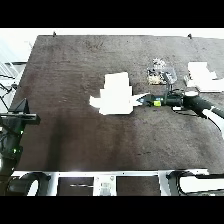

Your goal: Fold the box and place the chain.

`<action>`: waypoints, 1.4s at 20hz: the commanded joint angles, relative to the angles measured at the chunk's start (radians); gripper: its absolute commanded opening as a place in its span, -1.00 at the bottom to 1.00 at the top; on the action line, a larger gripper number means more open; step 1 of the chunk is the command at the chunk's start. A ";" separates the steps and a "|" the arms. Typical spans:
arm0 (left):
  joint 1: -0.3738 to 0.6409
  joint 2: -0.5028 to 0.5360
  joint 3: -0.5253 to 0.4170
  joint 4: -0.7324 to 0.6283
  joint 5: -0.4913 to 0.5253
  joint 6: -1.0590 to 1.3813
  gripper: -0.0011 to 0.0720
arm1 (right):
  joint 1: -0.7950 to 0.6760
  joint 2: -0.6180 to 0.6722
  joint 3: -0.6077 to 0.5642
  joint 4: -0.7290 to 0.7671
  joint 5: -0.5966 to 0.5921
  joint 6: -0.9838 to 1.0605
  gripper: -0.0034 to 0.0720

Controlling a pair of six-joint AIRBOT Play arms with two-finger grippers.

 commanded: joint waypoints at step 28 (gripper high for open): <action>0.001 -0.405 0.190 0.010 -0.381 0.002 0.63 | 0.137 -0.067 0.029 0.085 -0.197 -0.113 -0.88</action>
